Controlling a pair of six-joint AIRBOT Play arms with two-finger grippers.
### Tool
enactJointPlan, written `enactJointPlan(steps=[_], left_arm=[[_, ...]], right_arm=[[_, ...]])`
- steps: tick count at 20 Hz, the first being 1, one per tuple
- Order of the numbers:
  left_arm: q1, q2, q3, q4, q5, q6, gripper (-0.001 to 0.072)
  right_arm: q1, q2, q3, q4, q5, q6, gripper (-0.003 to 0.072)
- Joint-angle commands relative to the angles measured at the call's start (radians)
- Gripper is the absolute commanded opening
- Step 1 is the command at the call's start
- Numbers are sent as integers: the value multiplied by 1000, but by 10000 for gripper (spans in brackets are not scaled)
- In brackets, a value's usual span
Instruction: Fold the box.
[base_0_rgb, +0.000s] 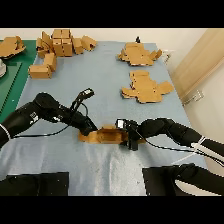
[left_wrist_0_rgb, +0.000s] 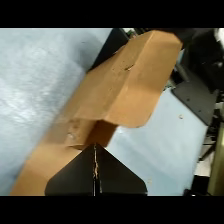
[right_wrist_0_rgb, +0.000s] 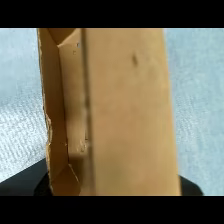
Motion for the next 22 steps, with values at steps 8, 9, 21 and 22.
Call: enactJointPlan(steps=[8, 9, 21, 22], left_arm=[[-68, -65, 83, -112, 6, -117, 10], [-59, -65, 83, -110, 5, -117, 11], [4, -64, 83, -104, -15, -79, 10], [4, -64, 83, -104, -15, -79, 11]], right_arm=[[0, 0, 1, 0, -5, -1, 600], [0, 0, 1, 1, -8, -1, 600], [0, 0, 1, 8, -31, -95, 600], [0, 0, 1, 8, -31, -95, 600]])
